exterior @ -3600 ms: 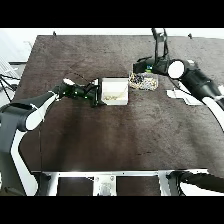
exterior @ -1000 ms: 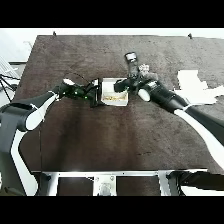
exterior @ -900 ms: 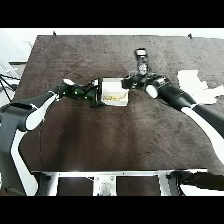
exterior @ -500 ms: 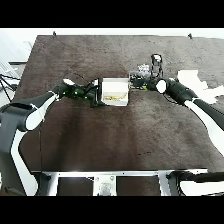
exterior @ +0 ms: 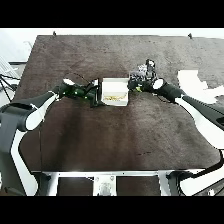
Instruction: Fold the box and place the chain.
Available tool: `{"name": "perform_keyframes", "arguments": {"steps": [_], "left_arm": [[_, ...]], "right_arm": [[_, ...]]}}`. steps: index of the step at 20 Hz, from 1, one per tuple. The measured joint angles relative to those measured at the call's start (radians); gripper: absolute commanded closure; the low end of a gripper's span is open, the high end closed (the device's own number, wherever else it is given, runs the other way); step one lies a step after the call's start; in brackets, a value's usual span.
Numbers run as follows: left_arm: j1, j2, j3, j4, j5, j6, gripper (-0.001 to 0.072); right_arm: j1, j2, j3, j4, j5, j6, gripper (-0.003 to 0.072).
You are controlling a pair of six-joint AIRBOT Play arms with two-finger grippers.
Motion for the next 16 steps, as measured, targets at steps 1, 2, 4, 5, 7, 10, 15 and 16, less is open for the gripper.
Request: {"name": "perform_keyframes", "arguments": {"steps": [1,2,4,5,7,10,15,16], "left_arm": [[0.000,0.000,0.000,0.000,0.000,0.000,0.0259],[0.000,0.000,0.000,0.000,0.000,0.000,0.0259],[0.000,0.000,0.000,0.000,0.000,0.000,0.0260],[0.000,0.000,0.000,0.000,0.000,0.000,0.0259],[0.000,0.000,0.000,0.000,0.000,0.000,0.0260],[0.000,0.000,0.000,0.000,0.000,0.000,0.0260],[0.000,0.000,0.000,0.000,0.000,0.001,0.0260],[0.000,0.000,0.000,0.000,0.000,0.001,0.0259]], "right_arm": [[0.000,-0.014,0.008,0.023,0.000,-0.017,0.0487],[0.000,-0.027,0.014,0.043,0.001,-0.032,0.0683],[-0.002,-0.038,0.021,0.067,0.003,-0.056,0.0679],[-0.003,-0.036,0.024,0.075,0.004,-0.064,0.0680],[-0.003,-0.007,0.027,0.073,0.006,-0.078,0.0681],[0.005,0.088,0.029,0.025,0.003,-0.087,0.0682],[0.026,0.305,0.029,-0.113,0.009,-0.090,0.0682],[0.031,0.343,0.029,-0.137,0.014,-0.090,0.0682]]}}
